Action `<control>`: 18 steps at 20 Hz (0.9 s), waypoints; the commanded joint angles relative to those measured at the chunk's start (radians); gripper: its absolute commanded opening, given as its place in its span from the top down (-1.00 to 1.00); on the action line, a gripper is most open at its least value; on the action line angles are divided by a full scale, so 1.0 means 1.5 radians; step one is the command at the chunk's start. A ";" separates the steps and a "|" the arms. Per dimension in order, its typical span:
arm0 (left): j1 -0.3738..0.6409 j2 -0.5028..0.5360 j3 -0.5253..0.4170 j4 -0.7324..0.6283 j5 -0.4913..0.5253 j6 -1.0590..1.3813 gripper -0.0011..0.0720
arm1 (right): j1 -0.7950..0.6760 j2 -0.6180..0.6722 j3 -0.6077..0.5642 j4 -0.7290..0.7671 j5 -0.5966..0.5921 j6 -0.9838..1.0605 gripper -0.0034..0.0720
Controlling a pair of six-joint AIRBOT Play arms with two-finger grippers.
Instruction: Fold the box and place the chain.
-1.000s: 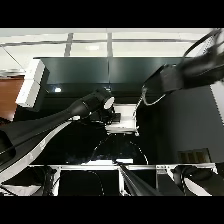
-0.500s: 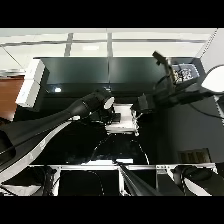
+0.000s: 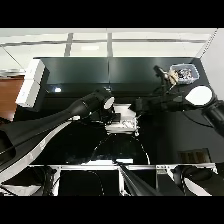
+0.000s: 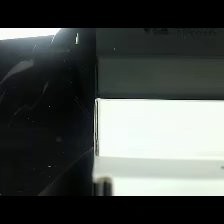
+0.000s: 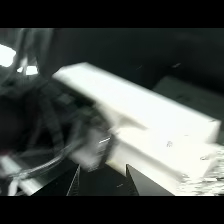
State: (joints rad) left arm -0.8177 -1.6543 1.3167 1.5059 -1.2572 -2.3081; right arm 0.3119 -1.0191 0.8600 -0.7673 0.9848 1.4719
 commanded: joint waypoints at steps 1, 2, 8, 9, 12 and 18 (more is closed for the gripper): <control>0.000 0.000 0.001 0.000 0.000 0.000 0.89 | -0.100 0.001 -0.008 -0.050 -0.007 0.000 -0.01; 0.000 0.000 0.001 0.000 0.000 0.000 0.89 | -0.138 0.001 -0.008 -0.101 -0.022 0.000 -0.01; 0.000 0.000 0.001 0.001 0.000 0.000 0.89 | -0.274 -0.051 -0.013 -0.446 -0.203 0.253 -0.12; 0.000 0.000 0.001 0.000 0.000 0.000 0.89 | -0.279 -0.082 -0.012 -0.441 -0.237 0.258 -0.74; 0.000 0.000 0.001 0.000 -0.001 0.000 0.89 | -0.287 -0.200 0.039 -0.427 -0.271 0.271 -0.86; 0.000 0.000 0.001 0.001 -0.003 0.000 0.89 | -0.295 -0.430 0.269 -0.386 -0.176 0.278 -0.85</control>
State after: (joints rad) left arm -0.8177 -1.6543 1.3167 1.5059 -1.2591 -2.3081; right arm -0.1219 -1.5215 1.1248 -1.3502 0.6739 1.8717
